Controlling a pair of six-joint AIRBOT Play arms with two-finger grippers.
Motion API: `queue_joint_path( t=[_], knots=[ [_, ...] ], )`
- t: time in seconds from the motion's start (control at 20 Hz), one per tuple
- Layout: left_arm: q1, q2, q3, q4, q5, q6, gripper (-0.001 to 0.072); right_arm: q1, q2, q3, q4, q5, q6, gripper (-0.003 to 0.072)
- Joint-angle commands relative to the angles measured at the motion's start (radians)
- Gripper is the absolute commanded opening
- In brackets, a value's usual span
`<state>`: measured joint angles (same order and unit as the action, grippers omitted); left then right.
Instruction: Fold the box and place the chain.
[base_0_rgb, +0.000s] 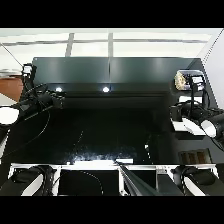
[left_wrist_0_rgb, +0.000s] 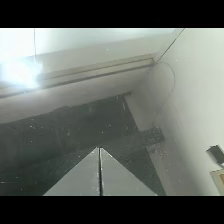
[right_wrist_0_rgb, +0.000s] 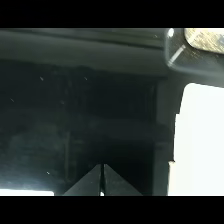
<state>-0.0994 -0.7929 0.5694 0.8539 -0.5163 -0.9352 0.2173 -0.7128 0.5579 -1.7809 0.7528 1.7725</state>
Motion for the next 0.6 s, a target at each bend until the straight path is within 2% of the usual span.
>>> queue_joint_path(
  t=[0.0, 0.05, 0.1, 0.15, 0.2, 0.25, 0.4, 0.55],
  knots=[
    [0.001, 0.000, 0.000, 0.000, 0.000, 0.000, 0.0031, 0.001, 0.000, 0.000, 0.026, -0.039, 0.001, 0.0120],
    [0.001, 0.000, 0.000, 0.000, 0.001, 0.000, 0.0032, 0.001, 0.000, 0.000, 0.027, -0.028, 0.001, 0.0459],
    [0.001, 0.000, 0.000, 0.000, 0.008, 0.000, 0.0057, 0.001, 0.000, 0.000, 0.030, -0.014, 0.002, 0.0705],
    [0.001, 0.001, 0.000, 0.000, 0.011, 0.000, 0.0257, 0.001, 0.000, 0.000, 0.029, -0.001, 0.002, 0.0705],
    [0.001, 0.000, 0.000, 0.000, 0.011, -0.001, 0.0586, 0.001, 0.000, 0.000, 0.025, 0.015, 0.002, 0.0705],
    [0.001, 0.000, 0.000, -0.005, 0.012, -0.012, 0.0710, -0.001, 0.000, 0.000, 0.020, 0.034, 0.007, 0.0705],
    [0.001, 0.000, 0.000, -0.004, 0.011, -0.016, 0.0710, -0.056, 0.000, 0.000, 0.014, 0.096, 0.091, 0.0704],
    [0.001, 0.001, 0.000, -0.005, 0.010, -0.016, 0.0710, -0.235, 0.000, 0.015, 0.019, 0.217, 0.143, 0.0704]
  ],
)
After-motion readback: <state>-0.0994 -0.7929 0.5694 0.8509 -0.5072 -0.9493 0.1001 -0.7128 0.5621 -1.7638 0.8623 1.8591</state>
